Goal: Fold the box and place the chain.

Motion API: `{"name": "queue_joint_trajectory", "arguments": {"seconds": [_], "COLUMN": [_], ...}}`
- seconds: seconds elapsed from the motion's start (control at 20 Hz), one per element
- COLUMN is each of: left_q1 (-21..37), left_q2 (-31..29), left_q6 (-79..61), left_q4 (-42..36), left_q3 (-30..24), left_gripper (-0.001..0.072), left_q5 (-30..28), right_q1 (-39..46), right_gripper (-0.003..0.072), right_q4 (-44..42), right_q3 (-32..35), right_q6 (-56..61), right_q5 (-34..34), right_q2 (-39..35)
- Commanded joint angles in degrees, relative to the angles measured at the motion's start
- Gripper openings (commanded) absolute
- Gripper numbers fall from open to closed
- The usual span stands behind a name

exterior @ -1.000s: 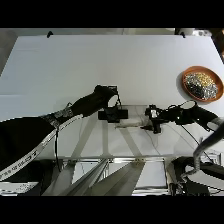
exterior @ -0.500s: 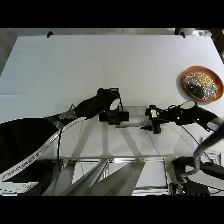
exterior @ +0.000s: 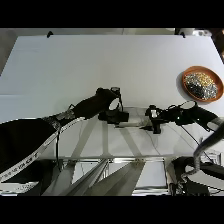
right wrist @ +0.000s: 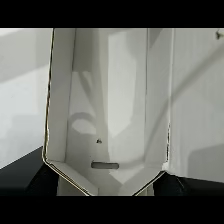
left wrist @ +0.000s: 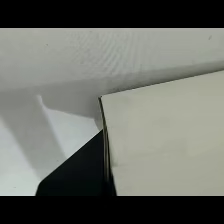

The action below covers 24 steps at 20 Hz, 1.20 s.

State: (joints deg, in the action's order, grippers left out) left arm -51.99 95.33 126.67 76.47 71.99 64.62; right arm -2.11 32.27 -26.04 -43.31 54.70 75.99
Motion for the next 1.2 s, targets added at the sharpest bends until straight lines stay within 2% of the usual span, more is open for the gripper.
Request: {"name": "queue_joint_trajectory", "arguments": {"seconds": [0.0, 0.05, 0.15, 0.2, 0.55, 0.7, 0.8, 1.0, 1.15], "left_q1": [0.3, 0.5, 0.5, 0.5, 0.9, 1.3, 1.4, 1.4, 1.4], "left_q2": [-1.8, -2.1, -2.2, -2.2, -3.8, -4.4, -4.4, -4.5, -4.4], "left_q6": [-3.7, -3.7, -3.7, -3.7, -5.1, -5.4, -5.4, -5.2, -1.4], "left_q4": [-1.2, -1.3, -2.3, -2.5, -3.6, -3.6, -3.6, -3.4, -2.5], "left_q3": [0.1, 0.1, 0.1, 0.1, 0.1, 0.1, 0.1, 0.1, 0.6], "left_gripper": [0.0026, 0.0089, 0.0307, 0.0324, 0.0353, 0.0335, 0.0269, 0.0276, 0.0278], "left_q5": [-0.1, -0.1, -0.3, -0.7, -2.0, -2.0, -0.7, 2.9, 3.0], "right_q1": [0.0, 0.0, 0.0, 0.0, 0.0, 0.0, 0.0, 0.0, 0.0], "right_gripper": [0.0457, 0.0457, 0.0457, 0.0457, 0.0457, 0.0457, 0.0457, 0.0457, 0.0457], "right_q4": [0.3, 0.3, 0.3, 0.3, 0.3, 0.3, 0.3, 0.3, 0.3], "right_q3": [0.0, 0.0, 0.0, 0.0, 0.0, 0.0, 0.0, 0.0, 0.0], "right_q6": [-0.1, -0.1, -0.1, -0.1, -0.1, -0.1, -0.1, -0.1, -0.1], "right_q5": [-0.4, -0.4, -0.4, -0.4, -0.4, -0.4, -0.4, -0.4, -0.4], "right_q2": [0.0, 0.0, 0.0, 0.0, 0.0, 0.0, 0.0, 0.0, 0.0]}}
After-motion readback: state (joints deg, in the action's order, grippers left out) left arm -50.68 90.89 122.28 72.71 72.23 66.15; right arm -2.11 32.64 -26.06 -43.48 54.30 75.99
